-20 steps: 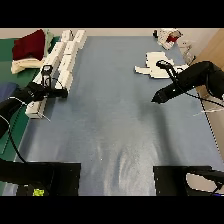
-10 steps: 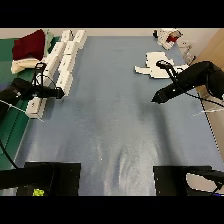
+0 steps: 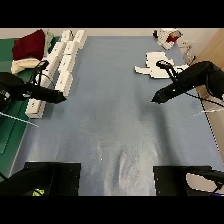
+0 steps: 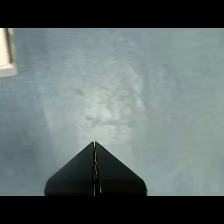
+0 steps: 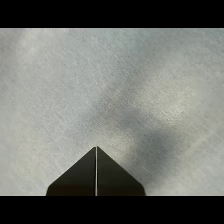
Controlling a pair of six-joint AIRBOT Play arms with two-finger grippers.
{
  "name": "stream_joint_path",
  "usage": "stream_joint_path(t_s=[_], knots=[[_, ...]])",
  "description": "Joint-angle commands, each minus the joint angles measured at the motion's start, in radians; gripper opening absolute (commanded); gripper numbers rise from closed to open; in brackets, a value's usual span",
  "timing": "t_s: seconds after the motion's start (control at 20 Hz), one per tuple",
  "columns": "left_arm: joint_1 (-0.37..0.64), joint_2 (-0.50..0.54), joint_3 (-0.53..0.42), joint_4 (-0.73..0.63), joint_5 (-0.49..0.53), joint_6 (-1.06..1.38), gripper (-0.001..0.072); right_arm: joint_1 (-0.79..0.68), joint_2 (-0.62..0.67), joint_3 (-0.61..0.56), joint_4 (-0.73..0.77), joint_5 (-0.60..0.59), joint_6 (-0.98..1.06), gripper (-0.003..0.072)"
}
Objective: Fold the box.
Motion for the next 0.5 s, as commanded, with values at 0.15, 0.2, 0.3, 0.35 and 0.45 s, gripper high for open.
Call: stream_joint_path(t_s=[0.15,0.2,0.3,0.35,0.45], knots=[[-0.308,0.003,0.024,-0.052,0.005,-0.154,0.0015,0.000,0.000,0.001,0.000,0.000,0.000,0.0005],[-0.338,0.003,0.024,-0.053,0.029,-0.162,0.0015,0.000,0.000,0.001,0.000,0.000,0.000,0.0005],[-0.379,0.003,0.023,-0.052,0.084,-0.161,0.0015,0.000,0.000,0.001,0.000,0.000,0.000,0.0005],[-0.390,0.003,0.024,-0.053,0.105,-0.161,0.0015,0.000,0.000,0.001,0.000,0.000,0.000,0.0005],[-0.397,0.004,0.024,-0.061,0.106,-0.161,0.0015,0.000,0.000,0.001,0.000,0.000,0.000,0.0005]])
